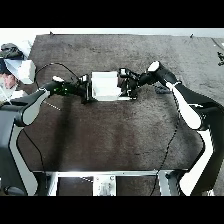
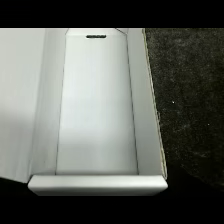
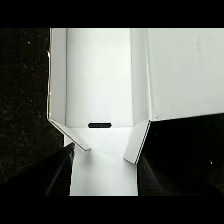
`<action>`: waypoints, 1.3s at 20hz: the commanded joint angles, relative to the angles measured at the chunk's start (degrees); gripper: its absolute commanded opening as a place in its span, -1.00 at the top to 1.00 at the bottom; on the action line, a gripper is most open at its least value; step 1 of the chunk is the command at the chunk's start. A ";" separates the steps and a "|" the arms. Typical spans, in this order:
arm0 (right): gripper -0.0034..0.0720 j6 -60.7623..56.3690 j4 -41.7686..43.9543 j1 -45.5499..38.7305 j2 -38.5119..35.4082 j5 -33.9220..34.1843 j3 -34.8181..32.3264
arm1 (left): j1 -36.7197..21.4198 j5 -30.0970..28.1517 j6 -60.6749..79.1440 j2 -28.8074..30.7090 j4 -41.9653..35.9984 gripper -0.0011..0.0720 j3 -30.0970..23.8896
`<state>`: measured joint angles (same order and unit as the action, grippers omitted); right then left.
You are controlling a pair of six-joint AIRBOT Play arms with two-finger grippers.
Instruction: Fold the box and place the chain.
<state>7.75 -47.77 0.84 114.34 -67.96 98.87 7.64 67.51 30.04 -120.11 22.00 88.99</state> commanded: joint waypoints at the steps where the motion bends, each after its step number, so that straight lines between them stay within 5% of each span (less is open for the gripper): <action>1: -0.36 -0.02 -0.07 0.76 0.07 -1.46 -0.20 | 0.00 0.00 0.00 -0.02 0.02 0.14 0.04; 3: 0.12 0.00 -0.35 1.42 0.07 -1.44 -0.42 | 0.00 0.00 0.00 -0.02 0.02 0.14 0.04; 9: 0.12 -0.02 1.40 1.64 0.09 0.96 -0.44 | 0.00 0.00 0.00 -0.02 0.02 0.14 0.04; 11: 0.45 0.00 2.14 2.16 0.09 1.57 -0.44 | 0.00 0.00 0.00 -0.02 0.02 0.14 0.04; 26: 0.37 0.24 5.51 3.61 2.93 3.78 -0.31 | 0.00 0.00 0.00 -0.02 0.00 0.14 0.04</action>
<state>7.90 -43.83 4.40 117.10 -65.14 98.48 7.60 67.53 30.04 -120.11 22.04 88.99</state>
